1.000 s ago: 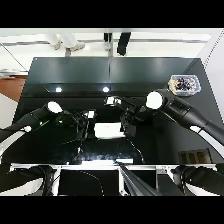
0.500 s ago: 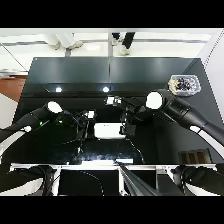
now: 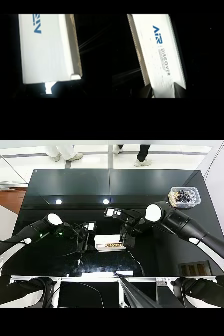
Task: Fold the box and place the chain.
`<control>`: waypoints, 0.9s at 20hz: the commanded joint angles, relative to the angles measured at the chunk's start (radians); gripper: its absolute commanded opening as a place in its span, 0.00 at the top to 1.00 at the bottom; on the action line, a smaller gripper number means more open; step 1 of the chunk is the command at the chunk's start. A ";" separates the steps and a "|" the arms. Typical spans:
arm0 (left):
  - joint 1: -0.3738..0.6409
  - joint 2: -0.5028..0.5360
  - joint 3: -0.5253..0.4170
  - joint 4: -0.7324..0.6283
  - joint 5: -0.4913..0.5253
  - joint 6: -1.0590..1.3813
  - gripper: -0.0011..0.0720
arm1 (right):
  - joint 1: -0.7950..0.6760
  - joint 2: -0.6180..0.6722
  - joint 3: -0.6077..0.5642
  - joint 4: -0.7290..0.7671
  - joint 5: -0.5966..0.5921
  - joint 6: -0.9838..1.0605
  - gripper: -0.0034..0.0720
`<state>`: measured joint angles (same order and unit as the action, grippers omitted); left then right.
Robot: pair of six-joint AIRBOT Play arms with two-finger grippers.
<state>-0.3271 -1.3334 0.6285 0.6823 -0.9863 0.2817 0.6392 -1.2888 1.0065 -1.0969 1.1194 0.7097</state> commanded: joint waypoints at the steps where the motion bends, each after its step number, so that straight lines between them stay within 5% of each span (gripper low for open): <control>1: -0.001 -0.001 -0.001 0.000 0.000 0.002 0.29 | 0.001 -0.001 -0.001 0.000 0.007 0.001 0.55; 18: -0.001 -0.001 -0.001 -0.002 0.007 -0.003 0.29 | 0.030 -0.001 -0.006 -0.024 0.013 0.001 0.54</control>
